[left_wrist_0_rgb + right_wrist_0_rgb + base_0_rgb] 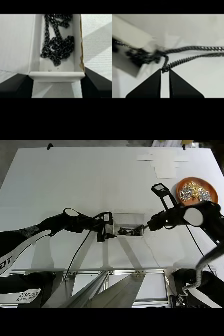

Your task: Fold the box and place the chain.

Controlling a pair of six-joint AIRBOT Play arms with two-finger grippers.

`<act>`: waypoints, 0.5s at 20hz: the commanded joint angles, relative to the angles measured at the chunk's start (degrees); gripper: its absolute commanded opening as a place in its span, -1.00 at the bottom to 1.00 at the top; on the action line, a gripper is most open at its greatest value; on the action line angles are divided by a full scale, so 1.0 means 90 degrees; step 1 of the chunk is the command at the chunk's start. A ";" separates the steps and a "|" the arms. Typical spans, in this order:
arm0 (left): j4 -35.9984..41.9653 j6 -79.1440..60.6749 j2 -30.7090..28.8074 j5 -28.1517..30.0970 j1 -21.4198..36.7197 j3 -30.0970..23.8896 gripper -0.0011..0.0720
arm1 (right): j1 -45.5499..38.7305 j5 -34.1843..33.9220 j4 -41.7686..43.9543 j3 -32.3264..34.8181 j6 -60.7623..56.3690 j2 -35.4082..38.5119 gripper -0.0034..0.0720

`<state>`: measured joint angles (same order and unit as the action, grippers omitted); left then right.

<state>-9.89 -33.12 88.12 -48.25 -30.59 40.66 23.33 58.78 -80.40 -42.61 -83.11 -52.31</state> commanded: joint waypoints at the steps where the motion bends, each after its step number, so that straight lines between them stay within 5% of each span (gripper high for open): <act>1: 0.0000 -0.0002 0.0000 0.0002 0.0002 0.0005 -0.40 | 0.0364 -0.0002 0.0760 -0.0005 0.0007 0.1035 -0.89; 10: 0.0000 -0.0002 0.0000 0.0002 0.0002 0.0005 -0.40 | 0.0767 -0.1212 0.2601 -0.0005 0.1154 0.1552 -0.89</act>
<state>-9.87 -33.12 88.12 -48.25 -30.59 40.66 28.97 52.45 -63.70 -42.61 -77.17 -39.13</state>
